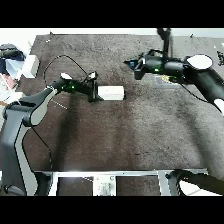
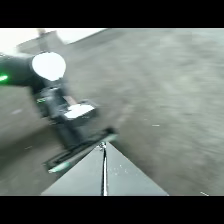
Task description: Fold the box and place the chain.
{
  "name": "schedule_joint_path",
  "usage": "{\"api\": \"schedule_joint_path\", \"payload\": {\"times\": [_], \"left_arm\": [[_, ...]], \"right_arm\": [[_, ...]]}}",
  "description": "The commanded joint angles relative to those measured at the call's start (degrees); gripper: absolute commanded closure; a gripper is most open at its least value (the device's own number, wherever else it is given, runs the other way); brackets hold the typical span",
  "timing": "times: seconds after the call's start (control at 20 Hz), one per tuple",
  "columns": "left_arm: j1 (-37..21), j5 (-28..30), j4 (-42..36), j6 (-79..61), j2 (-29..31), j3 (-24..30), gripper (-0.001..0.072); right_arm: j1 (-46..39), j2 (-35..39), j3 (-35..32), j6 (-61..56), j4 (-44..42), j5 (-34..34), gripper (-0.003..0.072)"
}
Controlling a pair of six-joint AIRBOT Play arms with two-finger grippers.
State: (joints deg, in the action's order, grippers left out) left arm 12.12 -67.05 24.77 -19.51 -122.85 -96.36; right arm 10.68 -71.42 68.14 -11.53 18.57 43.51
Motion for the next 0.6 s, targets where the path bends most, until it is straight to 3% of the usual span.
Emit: {"api": "schedule_joint_path", "payload": {"times": [0.0, 0.25, 0.55], "left_arm": [[-0.02, 0.00, 0.02, 0.00, -0.02, 0.00, 0.0306], [-0.02, 0.00, 0.02, 0.00, 0.00, 0.00, 0.0306], [-0.02, 0.00, 0.02, 0.00, -0.02, 0.00, 0.0306]], "right_arm": [[0.07, 11.96, -12.37, -0.02, 0.24, -14.71, 0.0676], [0.07, 29.51, -31.80, -0.07, 0.22, -30.58, 0.0676], [0.07, 41.66, -47.01, -1.57, 0.02, -40.26, 0.0675]]}}
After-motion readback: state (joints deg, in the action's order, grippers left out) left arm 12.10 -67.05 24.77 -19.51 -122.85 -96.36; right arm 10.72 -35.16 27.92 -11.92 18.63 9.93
